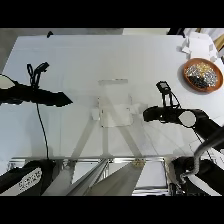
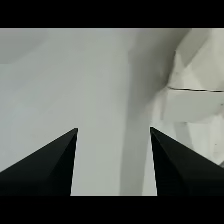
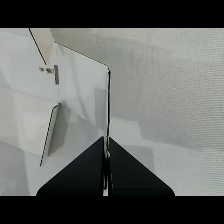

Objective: Fold the box and place the chain.

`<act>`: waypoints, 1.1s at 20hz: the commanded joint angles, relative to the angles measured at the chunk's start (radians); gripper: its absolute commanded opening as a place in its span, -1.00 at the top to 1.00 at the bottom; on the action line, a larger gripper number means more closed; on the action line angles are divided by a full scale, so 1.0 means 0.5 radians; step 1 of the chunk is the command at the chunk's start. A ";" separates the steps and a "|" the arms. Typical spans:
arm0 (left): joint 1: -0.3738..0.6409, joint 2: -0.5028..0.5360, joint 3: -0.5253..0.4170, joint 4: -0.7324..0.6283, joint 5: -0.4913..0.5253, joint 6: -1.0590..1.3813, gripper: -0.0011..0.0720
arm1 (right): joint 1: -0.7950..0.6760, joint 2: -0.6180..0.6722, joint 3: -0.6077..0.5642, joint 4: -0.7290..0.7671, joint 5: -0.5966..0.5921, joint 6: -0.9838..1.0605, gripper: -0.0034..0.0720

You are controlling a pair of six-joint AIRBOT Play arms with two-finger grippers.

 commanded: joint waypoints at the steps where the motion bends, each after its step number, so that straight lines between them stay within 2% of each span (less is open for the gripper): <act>1: -0.234 -0.156 0.005 -0.397 0.178 0.490 -0.43 | 0.002 0.002 -0.001 0.003 0.018 -0.001 0.86; 3: -0.409 -0.259 0.023 -0.401 0.368 0.578 -0.43 | 0.002 0.002 -0.001 0.003 0.047 -0.001 0.86; 5: -0.530 -0.381 0.125 -0.406 0.397 0.654 -0.43 | 0.002 0.002 -0.001 0.003 0.082 -0.001 0.86; 7: -0.604 -0.525 0.304 -0.407 0.387 0.655 -0.44 | 0.002 0.002 -0.001 0.002 0.104 -0.001 0.86; 9: -0.631 -0.668 0.475 -0.407 0.319 0.649 -0.44 | 0.002 0.002 -0.001 0.003 0.108 -0.001 0.86; 12: -0.620 -0.866 0.637 -0.404 0.050 0.646 -0.44 | 0.002 0.002 -0.001 0.003 0.108 0.000 0.86; 15: -0.613 -0.987 0.645 -0.401 -0.122 0.655 -0.45 | 0.002 0.002 -0.001 0.005 0.108 0.000 0.86; 18: -0.616 -1.054 0.644 -0.400 -0.175 0.656 -0.57 | 0.002 0.002 -0.001 0.006 0.108 0.002 0.86; 22: -0.640 -1.098 0.644 -0.404 -0.215 0.713 -0.54 | 0.002 0.002 -0.001 0.006 0.108 0.011 0.86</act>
